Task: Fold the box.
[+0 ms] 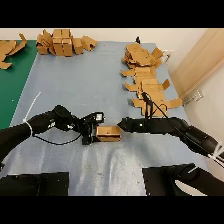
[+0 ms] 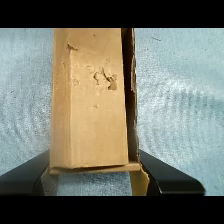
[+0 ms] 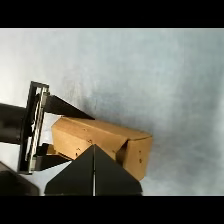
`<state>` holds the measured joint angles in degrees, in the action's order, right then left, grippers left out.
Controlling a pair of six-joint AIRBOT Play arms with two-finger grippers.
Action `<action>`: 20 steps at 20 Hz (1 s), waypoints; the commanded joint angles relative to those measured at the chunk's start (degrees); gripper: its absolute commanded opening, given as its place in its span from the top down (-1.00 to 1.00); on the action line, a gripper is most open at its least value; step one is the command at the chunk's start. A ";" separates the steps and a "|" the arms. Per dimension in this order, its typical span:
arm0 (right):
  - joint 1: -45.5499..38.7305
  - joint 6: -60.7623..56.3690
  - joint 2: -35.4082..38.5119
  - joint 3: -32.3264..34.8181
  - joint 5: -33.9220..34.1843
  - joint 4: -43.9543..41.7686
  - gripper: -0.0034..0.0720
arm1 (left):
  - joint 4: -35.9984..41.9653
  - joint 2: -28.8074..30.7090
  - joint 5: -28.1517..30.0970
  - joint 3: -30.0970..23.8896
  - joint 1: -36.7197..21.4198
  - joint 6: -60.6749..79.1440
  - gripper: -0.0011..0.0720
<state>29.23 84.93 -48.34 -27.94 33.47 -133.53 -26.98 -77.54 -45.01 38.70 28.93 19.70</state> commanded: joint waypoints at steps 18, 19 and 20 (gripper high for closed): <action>4.44 -1.97 -4.26 0.44 -0.39 -3.78 0.91 | 0.00 0.04 0.02 0.04 -0.02 -0.02 -0.33; 4.44 -1.95 -4.33 0.61 -0.22 -3.78 0.91 | 0.00 0.04 0.02 0.04 -0.02 -0.02 -0.33; 4.44 -1.97 -4.33 1.05 -0.28 -3.80 0.91 | 0.00 0.04 0.02 0.04 -0.02 -0.02 -0.33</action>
<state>33.61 82.96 -52.60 -27.40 32.62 -137.91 -26.98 -77.54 -44.99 38.70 28.93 19.66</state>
